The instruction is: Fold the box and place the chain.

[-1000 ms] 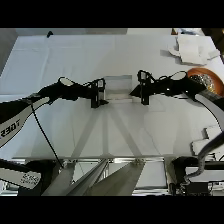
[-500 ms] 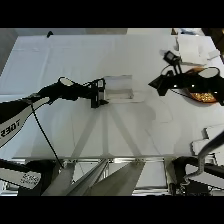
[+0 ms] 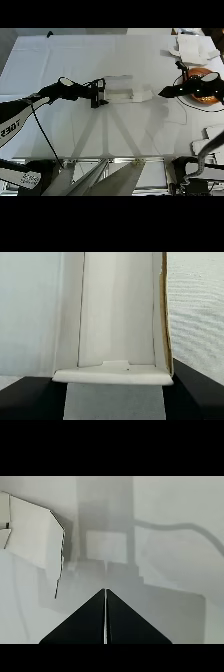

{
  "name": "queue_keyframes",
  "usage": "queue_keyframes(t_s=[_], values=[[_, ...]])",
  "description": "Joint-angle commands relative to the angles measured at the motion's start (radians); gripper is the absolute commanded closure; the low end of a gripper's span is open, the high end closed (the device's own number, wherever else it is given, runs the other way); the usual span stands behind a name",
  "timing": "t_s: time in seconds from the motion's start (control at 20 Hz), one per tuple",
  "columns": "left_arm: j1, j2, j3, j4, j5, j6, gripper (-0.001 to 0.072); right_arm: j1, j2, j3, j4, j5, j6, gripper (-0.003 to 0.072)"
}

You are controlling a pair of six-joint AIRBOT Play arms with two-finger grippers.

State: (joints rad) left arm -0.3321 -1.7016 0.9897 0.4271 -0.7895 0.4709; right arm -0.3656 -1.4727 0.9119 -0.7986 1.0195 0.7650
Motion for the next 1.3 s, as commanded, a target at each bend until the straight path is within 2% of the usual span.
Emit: queue_keyframes(t_s=[0.0, 0.2, 0.45, 0.65, 1.0, 1.1, 1.15, 1.25], values=[[0.0, -0.001, 0.0, 0.0, 0.0, 0.0, 0.0451, 0.035, -0.085, 0.0, 0.13, 0.007, -0.02, 0.0679], [0.0, -0.001, 0.0, 0.0, 0.0, 0.0, 0.0451, 0.087, -0.126, 0.0, 0.19, -0.018, -0.043, 0.068], [0.0, -0.001, 0.0, 0.0, 0.0, 0.0, 0.0451, 0.13, -0.127, 0.0, 0.301, 0.016, -0.136, 0.068], [0.0, -0.001, 0.0, 0.0, 0.0, 0.0, 0.0451, 0.166, -0.127, 0.0, 0.307, 0.019, -0.138, 0.0679], [0.0, -0.001, 0.0, 0.0, 0.0, 0.0, 0.0451, 0.186, -0.107, 0.0, 0.359, 0.095, -0.138, 0.0669], [0.0, -0.001, 0.0, 0.0, 0.0, 0.0, 0.0451, 0.186, -0.079, 0.0, 0.398, 0.086, -0.138, 0.055], [0.0, -0.001, 0.0, 0.0, 0.0, 0.0, 0.0451, 0.186, -0.068, 0.0, 0.417, 0.082, -0.139, 0.0547], [0.0, -0.001, 0.0, 0.0, 0.0, 0.0, 0.0451, 0.186, -0.061, 0.0, 0.42, 0.068, -0.138, 0.0478]])
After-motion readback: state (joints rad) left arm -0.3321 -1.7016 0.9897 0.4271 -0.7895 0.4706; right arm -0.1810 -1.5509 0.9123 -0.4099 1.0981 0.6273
